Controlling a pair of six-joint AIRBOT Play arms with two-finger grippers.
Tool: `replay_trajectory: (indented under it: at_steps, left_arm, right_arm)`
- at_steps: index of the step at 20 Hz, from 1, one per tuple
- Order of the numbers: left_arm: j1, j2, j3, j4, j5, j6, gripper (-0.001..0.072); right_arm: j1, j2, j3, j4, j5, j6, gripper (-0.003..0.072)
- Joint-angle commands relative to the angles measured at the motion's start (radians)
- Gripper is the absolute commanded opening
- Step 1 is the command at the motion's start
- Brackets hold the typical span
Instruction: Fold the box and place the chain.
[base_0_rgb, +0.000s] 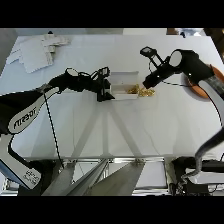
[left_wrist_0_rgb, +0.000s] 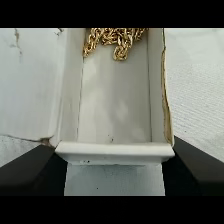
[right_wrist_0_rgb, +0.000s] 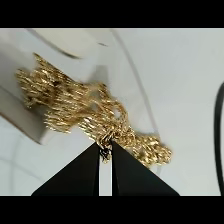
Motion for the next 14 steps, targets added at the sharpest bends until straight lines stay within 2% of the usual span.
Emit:
replay_trajectory:
  at_steps: [1,9,14]
  left_arm:
    - [0.0,0.0,0.0,0.0,0.0,0.0,0.0278]
    - [0.0,0.0,0.0,0.0,0.0,0.0,0.0278]
    - [0.0,0.0,0.0,0.0,0.0,0.0,0.0278]
  right_arm:
    - [0.076,0.058,0.001,0.032,-0.049,0.0,0.001]
    - [0.269,0.048,0.001,0.043,-0.242,0.001,0.001]
    - [0.282,-0.026,0.0,0.01,-0.152,0.003,0.0013]
